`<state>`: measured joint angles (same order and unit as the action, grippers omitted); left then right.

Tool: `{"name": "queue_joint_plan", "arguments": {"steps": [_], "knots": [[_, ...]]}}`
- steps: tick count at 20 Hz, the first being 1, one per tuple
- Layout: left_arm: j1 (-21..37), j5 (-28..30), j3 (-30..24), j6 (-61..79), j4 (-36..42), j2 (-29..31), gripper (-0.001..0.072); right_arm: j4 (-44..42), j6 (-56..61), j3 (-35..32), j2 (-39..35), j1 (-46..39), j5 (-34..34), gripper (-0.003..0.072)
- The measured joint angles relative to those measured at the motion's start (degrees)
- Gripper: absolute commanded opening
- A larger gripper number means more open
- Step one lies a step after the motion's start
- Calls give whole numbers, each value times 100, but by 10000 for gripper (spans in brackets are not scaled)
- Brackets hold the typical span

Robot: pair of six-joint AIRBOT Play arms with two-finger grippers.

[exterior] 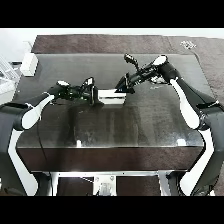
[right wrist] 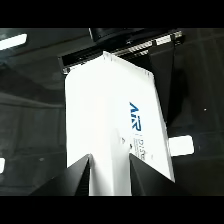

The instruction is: Fold the box and place the chain.

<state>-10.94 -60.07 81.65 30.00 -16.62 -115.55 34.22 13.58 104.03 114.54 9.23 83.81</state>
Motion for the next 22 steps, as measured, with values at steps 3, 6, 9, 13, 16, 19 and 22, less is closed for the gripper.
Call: {"name": "queue_joint_plan", "arguments": {"steps": [3,6,9,13,16,19,22], "knots": [[0,2,0,-2,0,0,393,13,-94,-35,-7,7,-94,230],[0,0,2,4,0,-2,393,35,-162,-96,-103,31,-20,212],[0,0,0,7,0,0,393,35,-199,-190,-216,31,-20,214],[0,0,2,7,-2,0,393,-7,-323,-404,-267,31,-184,213],[0,0,0,4,0,0,393,-186,-457,-544,-289,31,-326,213],[0,0,0,2,0,0,393,-341,-575,-610,-299,48,-466,212],[0,0,2,2,-2,-2,393,-426,-643,-704,-304,87,-540,207]]}}
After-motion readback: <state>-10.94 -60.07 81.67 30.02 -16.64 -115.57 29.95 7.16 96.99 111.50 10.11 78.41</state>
